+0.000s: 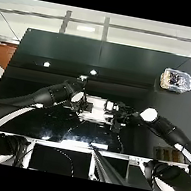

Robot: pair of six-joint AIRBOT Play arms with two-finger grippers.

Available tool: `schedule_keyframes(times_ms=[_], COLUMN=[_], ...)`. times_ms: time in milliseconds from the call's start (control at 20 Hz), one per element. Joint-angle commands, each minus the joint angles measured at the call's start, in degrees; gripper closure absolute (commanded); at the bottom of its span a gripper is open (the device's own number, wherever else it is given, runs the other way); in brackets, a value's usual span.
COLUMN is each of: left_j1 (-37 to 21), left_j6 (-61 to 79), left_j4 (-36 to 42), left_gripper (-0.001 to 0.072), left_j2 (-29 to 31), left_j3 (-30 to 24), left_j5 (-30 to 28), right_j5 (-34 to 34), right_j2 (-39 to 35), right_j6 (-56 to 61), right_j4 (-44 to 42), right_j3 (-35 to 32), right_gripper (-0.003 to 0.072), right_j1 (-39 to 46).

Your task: Fold the box and place the chain.

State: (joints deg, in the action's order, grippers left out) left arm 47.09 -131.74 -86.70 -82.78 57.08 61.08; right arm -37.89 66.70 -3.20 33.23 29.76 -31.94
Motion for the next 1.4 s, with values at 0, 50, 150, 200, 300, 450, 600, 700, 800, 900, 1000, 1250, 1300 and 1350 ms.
schedule_keyframes(times_ms=[0, 50, 150, 200, 300, 450, 600, 700, 800, 900, 1000, 1250, 1300, 1350], left_j1=[0.0, 0.0, 0.0, 0.0, 0.0, 0.0, 0.0, 0.0, 0.0, -0.1, -0.1, -0.1, -0.1, -0.1], left_j6=[0.0, -0.1, -0.1, -0.1, -0.1, -0.1, -0.1, -0.1, 0.0, 0.0, 0.0, -0.1, -0.1, 0.0], left_j4=[0.4, 0.4, 0.4, 0.4, 0.4, 0.4, 0.3, 0.4, -0.1, -0.2, -0.2, -0.3, -0.3, -0.3], left_gripper=[0.0682, 0.0683, 0.0683, 0.0683, 0.0683, 0.0683, 0.0683, 0.0683, 0.0682, 0.0683, 0.0683, 0.0683, 0.0683, 0.0684], left_j2=[0.0, 0.0, 0.0, 0.0, 0.0, 0.0, 0.0, 0.0, 0.0, 0.0, 0.0, 0.0, 0.0, 0.0], left_j3=[0.0, 0.0, 0.0, 0.0, 0.0, 0.0, 0.0, 0.0, 0.0, 0.0, 0.0, 0.0, 0.0, 0.0], left_j5=[-0.3, -0.3, -0.3, -0.4, -0.4, -0.4, -0.4, -0.4, -0.8, -0.8, -0.1, 0.0, 0.2, 0.5], right_j5=[3.4, 3.4, 3.5, 3.4, 3.4, 3.5, 3.5, 3.5, 3.5, 3.0, 1.1, -16.1, -18.1, -20.0], right_j2=[1.5, 1.5, 1.5, 1.5, 1.5, 1.5, 1.5, 1.5, 1.4, -0.1, -3.3, -13.2, -14.5, -14.8], right_j6=[1.1, 1.8, 2.4, 2.4, 2.4, 2.6, 2.6, 2.6, 2.6, 3.3, 11.4, 37.1, 43.3, 48.9], right_j4=[-3.2, -3.0, -2.9, -2.9, -2.9, -2.8, -2.6, -2.6, -2.5, -1.9, 0.8, 5.0, 5.0, 5.1], right_j3=[0.0, 0.0, 0.0, 0.0, 0.0, 0.0, 0.0, 0.0, 0.0, 0.0, 0.0, 0.6, 0.6, 0.6], right_gripper=[0.0432, 0.0431, 0.0432, 0.0432, 0.0428, 0.0317, 0.0424, 0.0337, 0.0511, 0.0647, 0.0648, 0.0648, 0.0648, 0.0648], right_j1=[-2.3, -2.3, -2.3, -2.3, -2.3, -2.3, -2.3, -2.3, -2.3, -1.9, 0.2, 15.6, 20.8, 25.8])
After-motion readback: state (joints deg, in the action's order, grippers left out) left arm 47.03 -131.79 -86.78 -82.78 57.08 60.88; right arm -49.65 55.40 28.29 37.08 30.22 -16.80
